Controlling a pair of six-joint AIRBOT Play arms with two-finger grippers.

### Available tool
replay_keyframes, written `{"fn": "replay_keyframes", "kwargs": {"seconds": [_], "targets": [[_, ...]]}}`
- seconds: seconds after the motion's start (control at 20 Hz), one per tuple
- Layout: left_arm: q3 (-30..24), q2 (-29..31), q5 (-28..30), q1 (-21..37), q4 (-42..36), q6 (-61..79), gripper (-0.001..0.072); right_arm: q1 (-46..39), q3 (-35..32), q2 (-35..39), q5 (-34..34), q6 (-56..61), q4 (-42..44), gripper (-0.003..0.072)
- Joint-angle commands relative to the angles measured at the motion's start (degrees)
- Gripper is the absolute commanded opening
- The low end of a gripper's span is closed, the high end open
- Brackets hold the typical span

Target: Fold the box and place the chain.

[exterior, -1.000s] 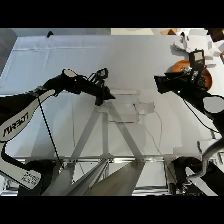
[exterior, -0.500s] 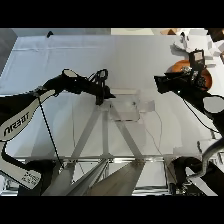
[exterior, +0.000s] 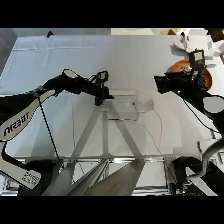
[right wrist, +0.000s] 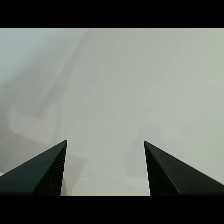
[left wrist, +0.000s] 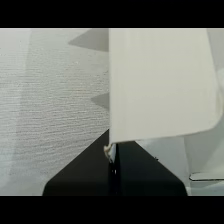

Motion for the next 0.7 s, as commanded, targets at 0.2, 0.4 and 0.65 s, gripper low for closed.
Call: {"fn": "replay_keyframes", "kwargs": {"seconds": [0.2, 0.4, 0.65], "targets": [[0.0, 0.0, 0.1, 0.0, 0.4, 0.0, 0.0007, 0.0, 0.1, 0.7, 3.3, -1.4, 0.0, 0.0546], [0.0, 0.0, 0.1, 0.0, 0.4, 0.0, 0.0007, 0.0, 0.1, 3.1, 16.3, -14.6, 0.0, 0.0683], [0.0, 0.0, 0.1, 0.0, 0.4, 0.0, 0.0007, 0.0, 0.1, 3.6, 31.1, -30.9, 0.0, 0.0682]]}}
